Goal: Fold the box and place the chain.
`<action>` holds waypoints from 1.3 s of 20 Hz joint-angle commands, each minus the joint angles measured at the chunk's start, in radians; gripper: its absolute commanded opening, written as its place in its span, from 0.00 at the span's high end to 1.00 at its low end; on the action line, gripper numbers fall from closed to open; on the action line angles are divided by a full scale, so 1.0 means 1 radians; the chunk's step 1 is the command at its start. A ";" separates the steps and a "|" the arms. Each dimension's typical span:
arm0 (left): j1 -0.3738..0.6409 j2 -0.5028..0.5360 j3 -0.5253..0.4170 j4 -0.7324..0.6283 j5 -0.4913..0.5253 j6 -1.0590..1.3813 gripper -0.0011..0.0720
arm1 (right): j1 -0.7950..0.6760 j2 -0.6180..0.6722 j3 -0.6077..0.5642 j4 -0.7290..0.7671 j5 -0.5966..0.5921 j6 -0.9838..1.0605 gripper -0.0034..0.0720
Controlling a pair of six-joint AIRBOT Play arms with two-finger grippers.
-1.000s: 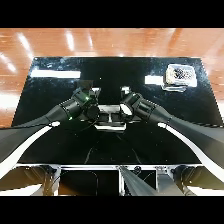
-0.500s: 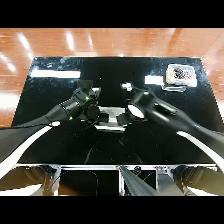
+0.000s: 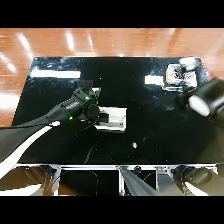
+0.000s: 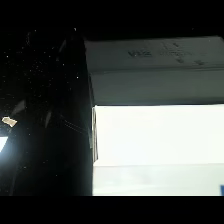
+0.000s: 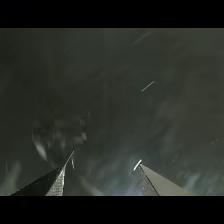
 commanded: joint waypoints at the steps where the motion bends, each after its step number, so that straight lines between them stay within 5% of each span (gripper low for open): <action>1: 0.000 0.001 0.000 -0.014 0.003 0.000 0.95 | -0.309 -0.052 0.021 0.078 -0.277 -0.060 0.24; 6: 0.000 0.001 0.000 -0.013 0.002 0.000 0.95 | -0.546 -0.377 0.228 0.267 -0.394 -0.143 0.24; 9: 0.000 0.001 0.000 -0.013 0.004 0.000 0.95 | -0.586 -0.575 0.381 0.330 -0.365 -0.010 0.24; 13: 0.000 0.001 0.000 -0.010 0.003 0.000 0.95 | -0.609 -0.756 0.556 0.602 -0.383 0.076 0.24; 16: 0.000 0.001 0.000 -0.010 0.003 0.007 0.95 | -0.609 -0.835 0.639 0.649 -0.371 0.124 0.24; 26: 0.001 0.001 0.000 -0.010 0.002 0.008 0.95 | -0.611 -0.896 0.645 0.699 -0.406 0.204 0.24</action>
